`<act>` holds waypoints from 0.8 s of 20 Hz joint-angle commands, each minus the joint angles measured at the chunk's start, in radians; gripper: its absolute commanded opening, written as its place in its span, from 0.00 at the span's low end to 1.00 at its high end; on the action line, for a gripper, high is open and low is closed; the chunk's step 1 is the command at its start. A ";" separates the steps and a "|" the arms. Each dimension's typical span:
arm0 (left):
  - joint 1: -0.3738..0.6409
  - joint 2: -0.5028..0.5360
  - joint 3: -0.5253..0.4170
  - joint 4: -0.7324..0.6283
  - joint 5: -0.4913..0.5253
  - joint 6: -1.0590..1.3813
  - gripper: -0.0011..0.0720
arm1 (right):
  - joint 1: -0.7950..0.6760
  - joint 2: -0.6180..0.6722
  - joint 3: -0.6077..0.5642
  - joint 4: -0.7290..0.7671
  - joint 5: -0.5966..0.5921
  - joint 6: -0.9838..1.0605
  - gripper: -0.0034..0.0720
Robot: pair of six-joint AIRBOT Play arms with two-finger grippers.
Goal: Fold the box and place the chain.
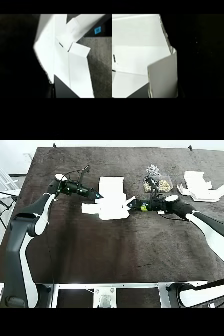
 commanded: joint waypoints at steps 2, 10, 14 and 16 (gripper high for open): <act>0.000 0.000 0.000 -0.008 -0.082 0.241 0.03 | -0.073 0.059 0.000 0.000 0.024 0.000 0.47; 0.002 0.014 -0.032 -0.016 -0.090 0.472 0.03 | -0.190 0.133 -0.021 -0.001 0.084 -0.001 0.47; 0.001 0.079 -0.163 -0.050 -0.016 0.602 0.03 | -0.190 0.133 -0.074 0.000 0.083 -0.027 0.47; 0.001 0.130 -0.267 -0.089 0.061 0.704 0.03 | -0.190 0.133 -0.092 0.000 0.083 -0.047 0.47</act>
